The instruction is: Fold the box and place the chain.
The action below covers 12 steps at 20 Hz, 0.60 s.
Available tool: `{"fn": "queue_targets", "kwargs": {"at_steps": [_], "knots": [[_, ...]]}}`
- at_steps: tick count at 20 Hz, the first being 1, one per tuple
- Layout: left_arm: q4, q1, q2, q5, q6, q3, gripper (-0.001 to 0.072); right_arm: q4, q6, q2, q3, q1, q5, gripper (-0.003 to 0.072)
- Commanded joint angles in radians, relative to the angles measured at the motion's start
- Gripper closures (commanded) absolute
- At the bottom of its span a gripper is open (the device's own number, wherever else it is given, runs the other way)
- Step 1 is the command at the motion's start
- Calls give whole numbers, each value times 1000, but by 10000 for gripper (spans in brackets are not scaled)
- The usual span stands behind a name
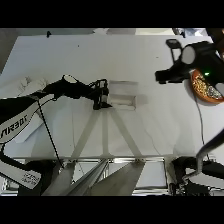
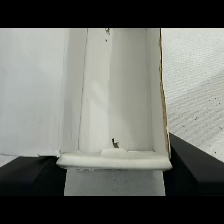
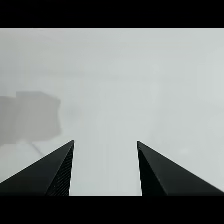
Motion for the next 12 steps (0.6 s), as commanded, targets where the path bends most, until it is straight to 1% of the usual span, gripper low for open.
{"fn": "queue_targets", "kwargs": {"at_steps": [1,5,7,9,12], "knots": [[0,0,1,0,0,0,410,-48,-109,21,2,-193,-21,258],[0,0,1,1,2,0,410,-50,-205,-15,2,-414,-143,259],[0,0,1,1,7,0,410,-51,-249,-52,2,-513,-174,259],[0,0,1,0,6,0,410,-51,-301,-100,2,-598,-195,259],[0,0,1,0,6,0,410,-48,-308,-181,2,-682,-240,259]]}}
